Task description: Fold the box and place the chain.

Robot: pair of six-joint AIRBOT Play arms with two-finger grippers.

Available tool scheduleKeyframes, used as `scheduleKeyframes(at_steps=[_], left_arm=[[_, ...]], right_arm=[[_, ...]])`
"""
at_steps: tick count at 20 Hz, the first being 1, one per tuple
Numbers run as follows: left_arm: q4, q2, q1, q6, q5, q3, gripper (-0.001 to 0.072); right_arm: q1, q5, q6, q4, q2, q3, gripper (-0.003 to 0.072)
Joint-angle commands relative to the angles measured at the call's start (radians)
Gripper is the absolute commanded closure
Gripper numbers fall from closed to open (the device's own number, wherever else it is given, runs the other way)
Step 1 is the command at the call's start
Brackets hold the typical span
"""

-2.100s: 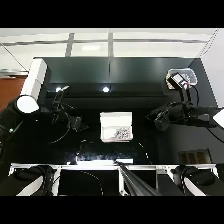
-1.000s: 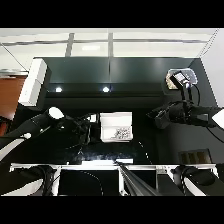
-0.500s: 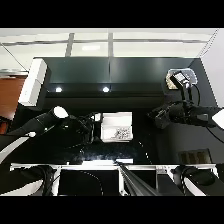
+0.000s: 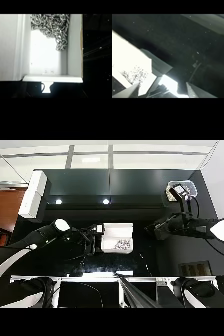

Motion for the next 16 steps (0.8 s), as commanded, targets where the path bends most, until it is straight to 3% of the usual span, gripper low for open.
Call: scheduleKeyframes(at_steps=[1, 4, 6, 8, 11, 16], left_arm=[[0.003, -0.001, -0.001, -0.003, 0.001, 0.001, 0.0346], [0.003, -0.001, -0.001, -0.003, 0.001, 0.001, 0.0346], [0.003, -0.001, -0.001, -0.003, 0.002, 0.001, 0.0346], [0.003, -0.001, -0.001, -0.003, 0.002, 0.001, 0.0345], [0.002, -0.001, -0.001, -0.003, 0.002, 0.001, 0.0344], [0.002, -0.001, -0.001, -0.003, 0.002, 0.001, 0.0334]], right_arm=[[0.006, -0.050, 0.057, 0.004, -0.049, -0.001, -0.0034], [0.006, -0.158, 0.066, 0.006, -0.195, 0.071, -0.0034], [0.006, -0.160, 0.038, 0.018, -0.334, 0.154, -0.0034], [0.006, -0.139, -0.113, 0.146, -0.462, 0.211, -0.0034], [0.006, 0.078, -0.518, 0.412, -0.590, 0.246, -0.0034], [0.004, 0.317, -0.726, 0.336, -0.592, 0.246, -0.0034]])
